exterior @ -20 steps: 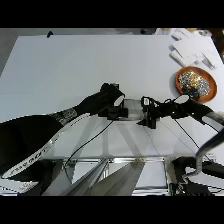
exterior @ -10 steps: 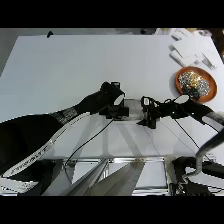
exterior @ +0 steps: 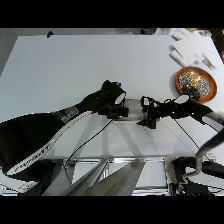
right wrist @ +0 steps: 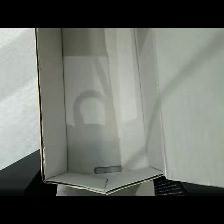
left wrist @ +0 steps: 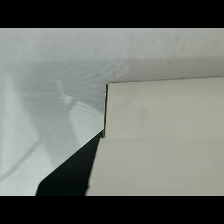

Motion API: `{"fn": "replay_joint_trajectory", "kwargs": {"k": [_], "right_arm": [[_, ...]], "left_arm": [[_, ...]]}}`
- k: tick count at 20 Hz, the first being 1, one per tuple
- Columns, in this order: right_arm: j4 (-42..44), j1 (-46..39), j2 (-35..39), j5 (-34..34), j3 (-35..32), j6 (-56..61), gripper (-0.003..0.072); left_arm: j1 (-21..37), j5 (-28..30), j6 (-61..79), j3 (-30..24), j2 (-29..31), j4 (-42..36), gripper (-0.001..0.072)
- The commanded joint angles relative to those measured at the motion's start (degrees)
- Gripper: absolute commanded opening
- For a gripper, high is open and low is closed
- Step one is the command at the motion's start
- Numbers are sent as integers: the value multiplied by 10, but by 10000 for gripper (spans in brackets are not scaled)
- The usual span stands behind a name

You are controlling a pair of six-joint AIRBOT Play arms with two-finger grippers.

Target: Fold the box and place the chain.

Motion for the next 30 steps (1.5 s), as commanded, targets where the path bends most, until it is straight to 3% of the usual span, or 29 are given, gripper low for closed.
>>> {"fn": "replay_joint_trajectory", "kwargs": {"k": [1,4,6,8,13,18,19,20,21,22,26,30], "right_arm": [[0,0,0,-1,0,-1,278],[0,0,0,-1,0,-1,278],[0,0,0,-1,0,-1,278],[0,0,0,-1,0,-1,278],[0,0,0,-1,0,-1,278],[0,0,0,-1,0,-1,278],[0,0,0,-1,0,-1,278],[0,0,0,-1,0,-1,278],[0,0,0,-1,0,-1,278],[0,0,0,-1,0,-1,278],[0,0,0,-1,0,-1,278],[0,0,0,-1,0,-1,278]], "left_arm": [[-2,-9,-5,0,-7,1,4],[-2,-5,-12,0,-6,1,34],[-1,-5,-10,1,-5,0,267],[9,-5,-10,1,8,-7,351],[52,-6,115,1,74,-67,351],[125,-39,290,0,162,-177,352],[140,-57,356,-1,180,-186,353],[151,-72,435,-6,196,-185,406],[158,-79,545,-18,214,-179,551],[163,-74,651,-39,230,-174,576],[202,6,1128,-196,252,-249,575],[221,177,1431,-327,221,-360,579]]}}
